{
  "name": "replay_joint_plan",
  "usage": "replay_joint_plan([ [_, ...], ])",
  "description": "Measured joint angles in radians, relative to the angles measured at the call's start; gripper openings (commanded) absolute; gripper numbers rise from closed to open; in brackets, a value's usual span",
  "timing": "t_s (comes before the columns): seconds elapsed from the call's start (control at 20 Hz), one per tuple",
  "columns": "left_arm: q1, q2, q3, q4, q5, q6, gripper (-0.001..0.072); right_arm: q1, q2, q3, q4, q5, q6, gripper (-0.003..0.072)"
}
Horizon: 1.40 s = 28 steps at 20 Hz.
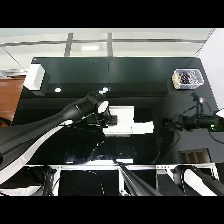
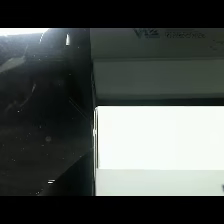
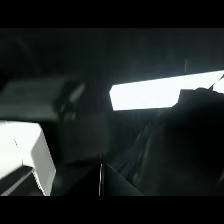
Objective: Fold the box and place the chain.
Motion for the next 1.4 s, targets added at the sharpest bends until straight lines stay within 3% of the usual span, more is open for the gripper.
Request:
replay_joint_plan([
  [0.4,0.001,0.0,0.0,0.0,0.001,0.007,0.0031,0.301,-0.207,-0.048,0.26,-0.086,-0.036,0.0022],
  [0.6,0.001,0.0,0.0,0.0,0.001,0.011,0.0031,0.363,-0.239,-0.039,0.353,-0.106,-0.094,0.0023],
  [0.65,0.002,0.0,0.0,0.0,0.0,0.011,0.0031,0.369,-0.242,-0.035,0.365,-0.099,-0.106,0.0053],
  [0.75,0.001,0.0,0.0,0.0,0.0,0.012,0.0031,0.377,-0.246,-0.023,0.373,-0.079,-0.124,0.0446],
  [0.85,0.002,0.0,0.0,-0.001,0.0,0.014,0.0031,0.381,-0.248,-0.004,0.367,-0.06,-0.134,0.0583],
  [0.9,0.002,0.0,0.0,-0.001,0.0,0.015,0.0031,0.383,-0.249,0.006,0.362,-0.05,-0.137,0.0617],
  [1.2,0.002,0.0,0.0,-0.003,-0.002,0.026,0.0031,0.389,-0.25,0.051,0.351,0.023,-0.163,0.06],
  [1.25,0.002,0.0,0.0,-0.003,-0.002,0.026,0.0031,0.391,-0.25,0.057,0.358,0.027,-0.166,0.0531],
  [1.4,0.002,0.0,0.0,-0.004,-0.002,0.029,0.0031,0.393,-0.25,0.079,0.365,0.039,-0.169,0.053],
])
